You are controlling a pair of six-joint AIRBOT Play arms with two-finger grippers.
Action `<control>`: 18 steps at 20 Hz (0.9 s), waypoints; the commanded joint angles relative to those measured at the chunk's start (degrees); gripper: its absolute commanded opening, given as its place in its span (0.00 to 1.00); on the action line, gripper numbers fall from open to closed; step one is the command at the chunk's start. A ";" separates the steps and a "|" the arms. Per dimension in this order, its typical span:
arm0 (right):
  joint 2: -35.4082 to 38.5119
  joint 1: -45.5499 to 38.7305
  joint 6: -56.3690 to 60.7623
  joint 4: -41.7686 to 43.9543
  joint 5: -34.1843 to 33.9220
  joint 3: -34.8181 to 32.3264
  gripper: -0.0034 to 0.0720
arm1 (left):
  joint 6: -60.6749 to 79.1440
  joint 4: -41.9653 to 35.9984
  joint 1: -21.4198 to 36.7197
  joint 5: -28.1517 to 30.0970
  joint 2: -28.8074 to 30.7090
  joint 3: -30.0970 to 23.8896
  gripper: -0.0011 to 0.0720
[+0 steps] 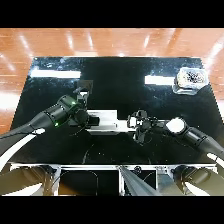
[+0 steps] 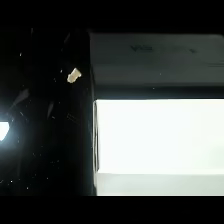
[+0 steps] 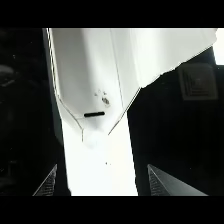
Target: Fold the box and place the chain.
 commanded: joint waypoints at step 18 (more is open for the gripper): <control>-5.77 2.64 -9.60 8.94 -0.96 0.98 0.99 | 3.98 -0.22 0.04 -1.84 -1.42 -0.07 0.05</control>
